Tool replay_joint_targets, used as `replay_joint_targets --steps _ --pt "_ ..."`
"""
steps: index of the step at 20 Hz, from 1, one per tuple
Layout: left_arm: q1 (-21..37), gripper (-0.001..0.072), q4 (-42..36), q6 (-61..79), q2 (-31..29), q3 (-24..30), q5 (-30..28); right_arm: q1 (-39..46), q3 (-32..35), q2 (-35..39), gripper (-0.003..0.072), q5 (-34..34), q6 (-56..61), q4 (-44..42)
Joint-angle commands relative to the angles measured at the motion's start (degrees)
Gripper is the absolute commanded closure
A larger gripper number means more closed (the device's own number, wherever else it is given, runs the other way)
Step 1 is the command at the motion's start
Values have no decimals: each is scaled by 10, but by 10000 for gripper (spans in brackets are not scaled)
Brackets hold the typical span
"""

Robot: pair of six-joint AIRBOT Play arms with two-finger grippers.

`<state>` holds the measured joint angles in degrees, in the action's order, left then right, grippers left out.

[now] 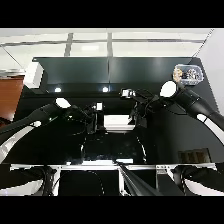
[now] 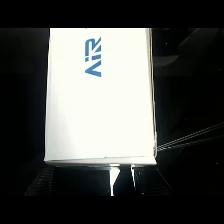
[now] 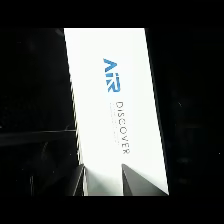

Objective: Fold the box and place the chain.

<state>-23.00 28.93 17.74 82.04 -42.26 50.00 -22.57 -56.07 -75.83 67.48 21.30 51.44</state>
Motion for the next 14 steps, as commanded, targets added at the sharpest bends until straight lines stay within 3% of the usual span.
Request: replay_joint_targets --steps 1,14 --pt "0 419 0 0 0 0 -1 -1 0 0 410 -2 2 -2" --pt "0 419 0 0 0 0 -1 -1 0 -12 410 -17 4 -4"
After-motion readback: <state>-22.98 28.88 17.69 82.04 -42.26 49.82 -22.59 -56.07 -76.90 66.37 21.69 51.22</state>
